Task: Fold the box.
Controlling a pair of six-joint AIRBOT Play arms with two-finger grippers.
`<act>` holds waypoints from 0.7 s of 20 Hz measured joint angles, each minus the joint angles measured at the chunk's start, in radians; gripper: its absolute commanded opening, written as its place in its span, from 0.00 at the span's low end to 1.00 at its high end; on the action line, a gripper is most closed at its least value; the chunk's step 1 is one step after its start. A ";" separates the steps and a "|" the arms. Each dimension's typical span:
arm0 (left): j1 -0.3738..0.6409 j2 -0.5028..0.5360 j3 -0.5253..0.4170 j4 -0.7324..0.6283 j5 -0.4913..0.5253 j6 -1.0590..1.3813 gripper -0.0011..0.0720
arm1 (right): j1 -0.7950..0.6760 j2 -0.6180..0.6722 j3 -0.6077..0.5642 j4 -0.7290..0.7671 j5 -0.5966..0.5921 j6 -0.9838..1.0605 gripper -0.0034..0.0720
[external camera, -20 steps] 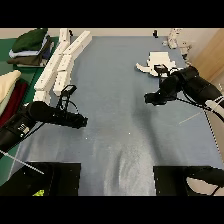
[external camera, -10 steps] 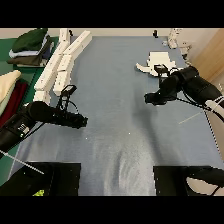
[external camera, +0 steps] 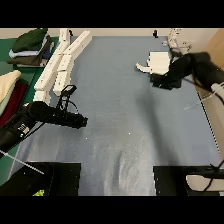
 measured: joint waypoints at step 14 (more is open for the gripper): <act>0.000 0.000 0.000 0.000 0.000 0.000 0.03 | -0.541 -0.660 0.675 0.482 -0.158 -0.312 0.50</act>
